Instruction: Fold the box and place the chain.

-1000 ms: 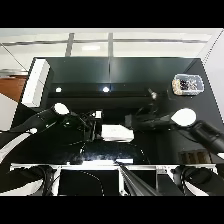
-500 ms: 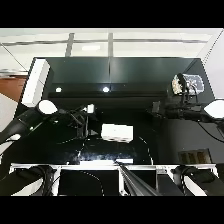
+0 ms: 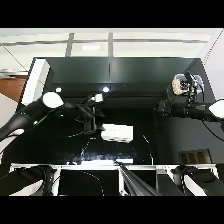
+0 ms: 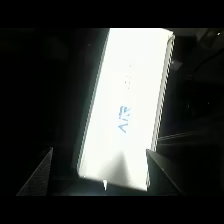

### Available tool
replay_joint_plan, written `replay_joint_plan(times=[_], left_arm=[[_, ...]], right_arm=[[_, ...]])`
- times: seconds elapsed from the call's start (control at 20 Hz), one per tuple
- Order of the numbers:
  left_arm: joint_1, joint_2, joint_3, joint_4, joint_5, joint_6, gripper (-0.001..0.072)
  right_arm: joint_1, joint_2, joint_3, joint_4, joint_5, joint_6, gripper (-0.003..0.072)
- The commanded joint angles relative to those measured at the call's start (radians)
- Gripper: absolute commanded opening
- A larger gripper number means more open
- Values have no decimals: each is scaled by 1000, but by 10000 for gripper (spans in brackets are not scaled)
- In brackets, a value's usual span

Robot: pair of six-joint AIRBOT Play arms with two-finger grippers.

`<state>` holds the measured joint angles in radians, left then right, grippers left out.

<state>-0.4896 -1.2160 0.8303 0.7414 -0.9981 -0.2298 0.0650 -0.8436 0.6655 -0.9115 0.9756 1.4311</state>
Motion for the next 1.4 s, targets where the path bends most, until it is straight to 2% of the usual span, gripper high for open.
replay_joint_plan(times=[0.0,0.3,1.0,1.35], left_arm=[[-80,-115,81,17,3,5,711],[-159,-168,85,32,27,85,710],[-172,-175,85,24,38,84,710],[-206,-193,84,34,84,51,711]], right_arm=[[-3,1,1,-6,-11,0,38],[-3,1,1,-7,-12,0,38],[-3,0,1,-31,-14,1,38],[-3,0,1,-32,-15,1,38]])
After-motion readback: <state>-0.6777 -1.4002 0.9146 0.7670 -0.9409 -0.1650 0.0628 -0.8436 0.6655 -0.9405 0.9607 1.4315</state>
